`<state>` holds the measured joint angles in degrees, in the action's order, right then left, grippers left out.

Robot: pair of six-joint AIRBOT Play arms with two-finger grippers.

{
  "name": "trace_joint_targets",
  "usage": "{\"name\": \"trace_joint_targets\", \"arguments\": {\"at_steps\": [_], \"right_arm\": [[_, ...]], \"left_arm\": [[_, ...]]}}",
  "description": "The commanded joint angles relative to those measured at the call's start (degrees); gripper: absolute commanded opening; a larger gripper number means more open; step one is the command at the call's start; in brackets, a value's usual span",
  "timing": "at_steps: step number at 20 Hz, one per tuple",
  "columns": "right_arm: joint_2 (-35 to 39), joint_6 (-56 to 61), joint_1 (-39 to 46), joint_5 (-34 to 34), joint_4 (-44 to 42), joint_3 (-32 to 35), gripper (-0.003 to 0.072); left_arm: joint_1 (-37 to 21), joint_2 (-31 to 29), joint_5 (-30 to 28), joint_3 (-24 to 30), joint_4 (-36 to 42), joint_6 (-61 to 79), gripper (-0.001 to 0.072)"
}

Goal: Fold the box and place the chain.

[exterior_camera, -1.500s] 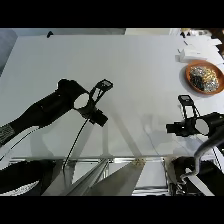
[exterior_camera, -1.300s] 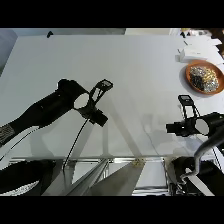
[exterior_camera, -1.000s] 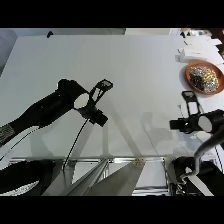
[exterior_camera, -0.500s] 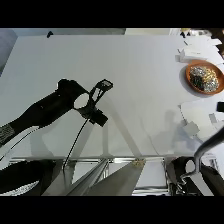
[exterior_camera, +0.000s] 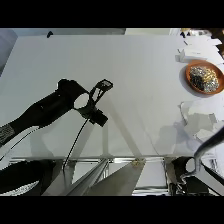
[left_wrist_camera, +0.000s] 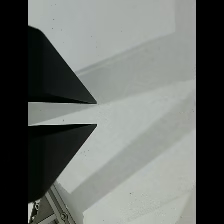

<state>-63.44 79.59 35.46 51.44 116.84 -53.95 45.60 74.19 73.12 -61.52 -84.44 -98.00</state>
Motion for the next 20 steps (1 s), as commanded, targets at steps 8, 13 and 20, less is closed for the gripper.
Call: {"name": "trace_joint_targets", "arguments": {"at_steps": [8, 13, 20], "right_arm": [[-14.38, -6.67, 0.37, 8.22, -0.48, -0.68, 0.0523], [-17.11, -5.86, 0.39, 10.62, 0.52, -0.70, 0.0504], [-17.11, -5.05, 0.39, 20.06, 3.06, -0.70, 0.0452]], "left_arm": [[-0.02, 0.02, 0.00, 0.02, 0.00, 0.02, 0.0138], [-0.04, 0.02, 0.00, 0.02, -0.02, 0.02, 0.0138], [-0.02, 0.02, 0.00, 0.02, -0.02, 0.02, 0.0138]]}}
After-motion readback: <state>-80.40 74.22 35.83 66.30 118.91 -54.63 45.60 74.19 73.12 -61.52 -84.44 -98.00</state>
